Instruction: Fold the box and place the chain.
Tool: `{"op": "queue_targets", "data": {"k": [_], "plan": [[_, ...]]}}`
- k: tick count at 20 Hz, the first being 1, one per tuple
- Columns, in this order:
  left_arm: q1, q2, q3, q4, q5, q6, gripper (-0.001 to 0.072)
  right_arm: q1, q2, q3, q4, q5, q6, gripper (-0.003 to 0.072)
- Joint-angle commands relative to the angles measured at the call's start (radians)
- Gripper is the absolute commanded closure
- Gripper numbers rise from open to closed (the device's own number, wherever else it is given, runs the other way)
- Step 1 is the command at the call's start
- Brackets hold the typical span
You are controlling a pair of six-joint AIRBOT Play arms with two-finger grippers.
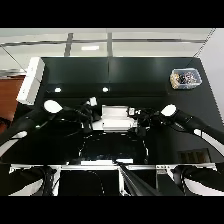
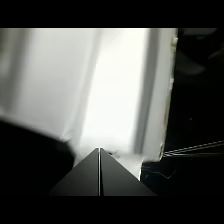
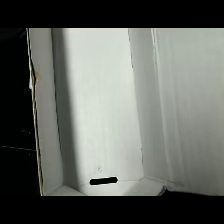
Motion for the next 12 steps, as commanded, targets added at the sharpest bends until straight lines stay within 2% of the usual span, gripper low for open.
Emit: {"op": "queue_targets", "data": {"k": [1,3,6,9,12], "plan": [[0.109,0.134,0.000,0.181,-0.047,-0.275,0.0683,0.000,0.000,0.000,0.000,0.000,-0.001,0.0191],[0.203,0.185,-0.001,0.227,-0.085,-0.481,0.0683,0.000,0.000,0.000,0.000,0.000,-0.001,0.0191],[0.368,0.176,-0.002,0.262,-0.167,-0.797,0.0683,0.000,0.000,0.000,0.000,0.000,0.000,0.0191],[0.514,0.081,-0.002,0.248,-0.295,-1.139,0.0683,0.000,0.000,0.000,0.000,0.000,-0.001,0.0192],[0.601,-0.092,-0.002,0.099,-0.472,-1.145,0.0684,0.000,0.000,0.000,0.000,0.000,0.000,0.0191]]}}
